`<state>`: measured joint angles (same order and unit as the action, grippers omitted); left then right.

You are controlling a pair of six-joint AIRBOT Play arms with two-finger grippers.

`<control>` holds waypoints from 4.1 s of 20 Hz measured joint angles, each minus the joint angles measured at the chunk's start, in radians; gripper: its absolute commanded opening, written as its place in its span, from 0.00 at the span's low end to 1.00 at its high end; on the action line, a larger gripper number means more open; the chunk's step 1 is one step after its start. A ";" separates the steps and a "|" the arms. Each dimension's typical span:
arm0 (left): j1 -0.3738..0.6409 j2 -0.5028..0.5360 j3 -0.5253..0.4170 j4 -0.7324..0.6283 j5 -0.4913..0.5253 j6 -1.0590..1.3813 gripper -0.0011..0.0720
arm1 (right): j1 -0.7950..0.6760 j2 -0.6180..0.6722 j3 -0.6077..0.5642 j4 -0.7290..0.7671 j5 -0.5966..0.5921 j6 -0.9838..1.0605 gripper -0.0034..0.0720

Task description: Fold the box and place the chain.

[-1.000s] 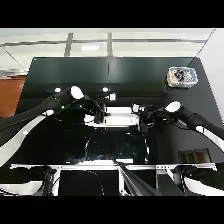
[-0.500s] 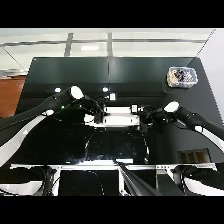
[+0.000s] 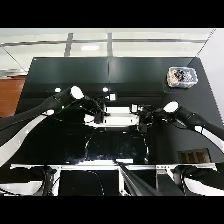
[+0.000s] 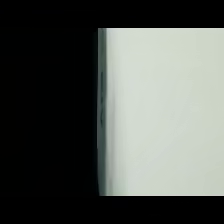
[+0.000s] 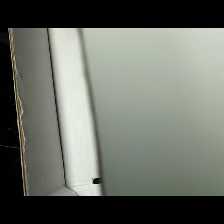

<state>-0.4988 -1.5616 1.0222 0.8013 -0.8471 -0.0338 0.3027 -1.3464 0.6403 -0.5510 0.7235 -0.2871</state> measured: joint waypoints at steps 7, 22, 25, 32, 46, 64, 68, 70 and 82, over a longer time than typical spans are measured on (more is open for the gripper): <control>0.000 -0.003 0.000 0.000 0.000 0.000 0.05 | 0.000 -0.001 0.000 -0.003 -0.002 0.002 0.93; 0.006 0.040 0.000 0.014 -0.003 -0.046 1.00 | 0.001 -0.001 0.000 -0.003 -0.006 0.000 0.68; 0.032 0.107 0.000 0.084 -0.054 -0.125 1.00 | 0.001 -0.001 0.000 -0.003 -0.007 0.002 0.68; 0.161 0.249 -0.005 0.286 -0.327 -0.594 0.12 | 0.003 -0.001 0.000 -0.008 -0.003 0.003 0.68; 0.066 0.227 -0.165 -0.433 0.169 -0.507 0.05 | 0.004 -0.001 0.000 -0.018 0.004 0.003 0.47; 0.125 0.077 0.089 0.033 -0.138 -0.779 0.05 | 0.004 -0.001 0.000 -0.020 0.005 0.001 0.47; 0.162 0.307 -0.107 0.063 -0.062 -0.698 0.06 | 0.004 -0.001 0.000 -0.020 0.005 0.002 0.47; 0.163 0.416 -0.226 0.066 -0.009 -0.563 0.70 | 0.004 -0.001 0.000 -0.020 0.005 0.002 0.47; 0.095 0.279 -0.235 0.014 0.072 0.077 0.94 | 0.004 -0.001 0.000 -0.019 0.005 0.002 0.47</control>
<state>-0.4042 -1.2827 0.7868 0.8154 -0.7746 0.0433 0.3069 -1.3472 0.6403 -0.5705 0.7284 -0.2848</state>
